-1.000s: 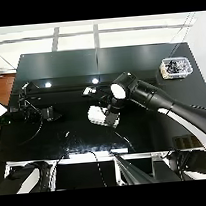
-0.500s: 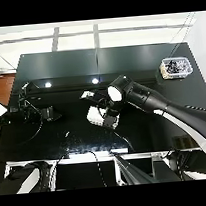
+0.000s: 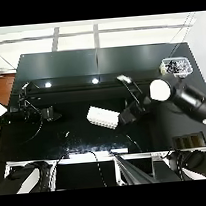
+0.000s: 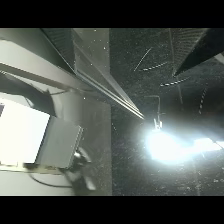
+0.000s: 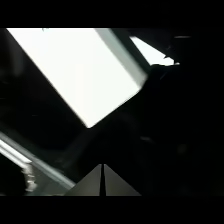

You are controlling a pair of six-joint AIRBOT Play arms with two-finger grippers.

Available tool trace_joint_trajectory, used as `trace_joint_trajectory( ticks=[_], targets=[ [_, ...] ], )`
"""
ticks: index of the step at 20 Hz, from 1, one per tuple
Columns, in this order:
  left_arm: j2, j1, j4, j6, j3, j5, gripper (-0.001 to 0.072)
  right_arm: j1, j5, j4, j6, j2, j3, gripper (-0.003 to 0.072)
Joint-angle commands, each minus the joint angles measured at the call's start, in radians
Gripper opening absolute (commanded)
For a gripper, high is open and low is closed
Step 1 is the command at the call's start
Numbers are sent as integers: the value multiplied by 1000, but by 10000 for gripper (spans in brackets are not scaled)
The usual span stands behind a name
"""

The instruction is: Fold the box and place the chain.

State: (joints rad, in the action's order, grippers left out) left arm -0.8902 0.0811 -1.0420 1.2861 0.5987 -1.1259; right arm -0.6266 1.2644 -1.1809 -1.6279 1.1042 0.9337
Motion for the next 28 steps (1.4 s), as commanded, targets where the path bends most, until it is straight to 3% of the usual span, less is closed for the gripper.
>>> trace_joint_trajectory(
  ticks=[1,3,6,10,19,24,28],
  targets=[
    [0,-2,6,0,0,10,709,35,-402,472,-84,-83,-300,22],
    [0,-2,7,0,0,19,709,26,-603,730,32,-64,-367,23],
    [0,-2,6,0,0,19,709,26,-690,892,148,-38,-366,23],
    [0,-2,7,0,0,18,709,22,-638,850,151,6,-366,22],
    [0,-2,7,0,0,18,709,-23,-641,779,152,122,-366,22],
    [0,-2,7,0,0,17,709,-21,-597,780,194,97,-327,22],
    [0,-2,10,-27,5,10,709,43,-520,776,219,-8,-252,23]
  ],
)
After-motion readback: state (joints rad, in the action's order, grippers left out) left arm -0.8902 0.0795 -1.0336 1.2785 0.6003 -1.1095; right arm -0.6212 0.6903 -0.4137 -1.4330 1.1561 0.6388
